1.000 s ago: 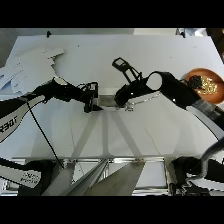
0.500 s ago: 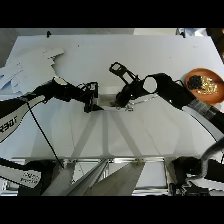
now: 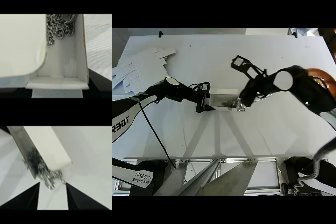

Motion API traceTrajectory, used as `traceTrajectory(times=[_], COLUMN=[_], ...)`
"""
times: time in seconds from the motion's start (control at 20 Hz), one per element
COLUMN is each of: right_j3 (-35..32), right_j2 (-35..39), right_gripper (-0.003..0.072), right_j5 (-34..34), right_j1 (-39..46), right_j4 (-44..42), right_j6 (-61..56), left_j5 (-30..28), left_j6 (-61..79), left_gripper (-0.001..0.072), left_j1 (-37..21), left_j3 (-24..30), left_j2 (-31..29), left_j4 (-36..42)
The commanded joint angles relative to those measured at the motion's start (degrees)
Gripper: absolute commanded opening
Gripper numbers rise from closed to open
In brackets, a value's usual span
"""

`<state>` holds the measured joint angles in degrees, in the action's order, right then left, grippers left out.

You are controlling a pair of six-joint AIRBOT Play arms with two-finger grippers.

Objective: Fold the box and place the chain.

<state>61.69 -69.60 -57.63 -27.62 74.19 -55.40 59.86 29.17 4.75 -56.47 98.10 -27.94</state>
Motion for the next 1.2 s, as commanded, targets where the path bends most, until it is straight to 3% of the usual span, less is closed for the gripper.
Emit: traceTrajectory(times=[0.0,0.15,0.6,0.95,1.05,1.1,1.15], right_j3=[-2.10,-6.71,-8.76,-8.85,-8.85,-8.85,-8.85], right_j2=[1.01,1.01,-12.17,-16.61,-17.09,-17.20,-17.18], right_gripper=[0.0484,0.0576,0.0612,0.0632,0.0612,0.0526,0.0385], right_j5=[-4.52,2.56,8.68,13.75,14.14,13.88,13.53], right_j1=[4.44,5.31,5.29,5.05,4.83,4.83,4.83], right_j4=[1.79,1.31,-10.58,-14.08,-14.05,-13.97,-13.99], right_j6=[7.32,18.84,39.69,45.59,45.57,45.55,45.38], left_j5=[-0.04,-0.04,-0.04,-0.04,-0.04,-0.02,-0.02], left_j6=[-0.04,-0.04,-0.04,-0.04,-0.04,-0.04,-0.04], left_gripper=[0.0336,0.0336,0.0336,0.0336,0.0336,0.0336,0.0336], left_j1=[-0.02,-0.02,-0.02,-0.02,-0.02,-0.02,-0.02], left_j3=[-0.04,-0.04,-0.04,-0.04,-0.04,-0.04,-0.04], left_j2=[-0.04,-0.04,-0.04,-0.04,-0.04,-0.04,-0.04], left_j4=[0.04,0.04,0.04,0.04,0.04,0.04,0.04])
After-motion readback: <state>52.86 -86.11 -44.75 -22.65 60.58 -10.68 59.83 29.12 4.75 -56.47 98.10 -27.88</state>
